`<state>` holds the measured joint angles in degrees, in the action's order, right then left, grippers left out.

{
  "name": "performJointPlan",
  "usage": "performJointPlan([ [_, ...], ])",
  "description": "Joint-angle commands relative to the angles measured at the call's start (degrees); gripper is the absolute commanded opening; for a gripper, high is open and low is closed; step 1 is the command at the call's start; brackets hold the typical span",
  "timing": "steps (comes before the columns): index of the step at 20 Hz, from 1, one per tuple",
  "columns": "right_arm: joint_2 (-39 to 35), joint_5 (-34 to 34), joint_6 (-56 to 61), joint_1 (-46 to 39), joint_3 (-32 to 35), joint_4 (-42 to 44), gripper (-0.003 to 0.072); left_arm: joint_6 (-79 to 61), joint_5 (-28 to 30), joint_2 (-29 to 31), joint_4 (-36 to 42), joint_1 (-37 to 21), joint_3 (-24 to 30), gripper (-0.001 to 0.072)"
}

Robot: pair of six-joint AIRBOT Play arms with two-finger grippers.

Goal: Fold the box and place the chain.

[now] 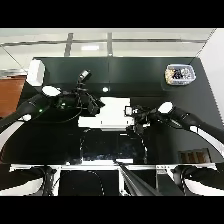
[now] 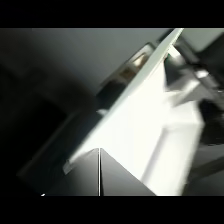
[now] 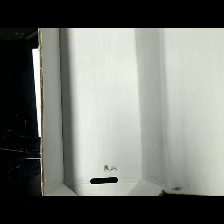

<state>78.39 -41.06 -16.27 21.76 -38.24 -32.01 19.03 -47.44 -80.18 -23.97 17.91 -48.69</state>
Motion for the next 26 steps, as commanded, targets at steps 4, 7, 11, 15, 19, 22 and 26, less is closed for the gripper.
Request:
performJointPlan([
  [4,0.0,0.2,0.0,0.0,0.0,0.1,0.0190,4.5,-4.2,-5.5,-5.7,0.1,0.0,0.0022],
  [7,0.0,0.2,0.0,0.0,0.0,0.1,0.0190,4.5,-5.3,-6.1,-7.6,0.0,-0.1,0.0022],
  [11,0.0,0.2,0.0,0.0,0.0,0.1,0.0190,9.1,-5.4,-4.2,-16.2,-0.8,-5.0,0.0021],
  [15,0.0,0.2,0.0,0.0,0.0,0.1,0.0190,15.1,-10.6,4.8,-20.2,-4.2,-8.0,0.0020],
  [19,0.0,0.2,0.0,0.0,0.0,0.1,0.0190,13.7,-14.7,14.0,-19.8,-5.3,-1.9,0.0020],
  [22,0.0,0.2,0.0,0.0,0.0,0.0,0.0190,-2.7,-12.0,16.4,-22.4,-2.6,7.5,0.0069],
  [26,0.0,0.1,0.0,0.0,0.0,0.0,0.0191,-23.6,-3.1,14.4,-25.2,0.3,12.7,0.0706],
])
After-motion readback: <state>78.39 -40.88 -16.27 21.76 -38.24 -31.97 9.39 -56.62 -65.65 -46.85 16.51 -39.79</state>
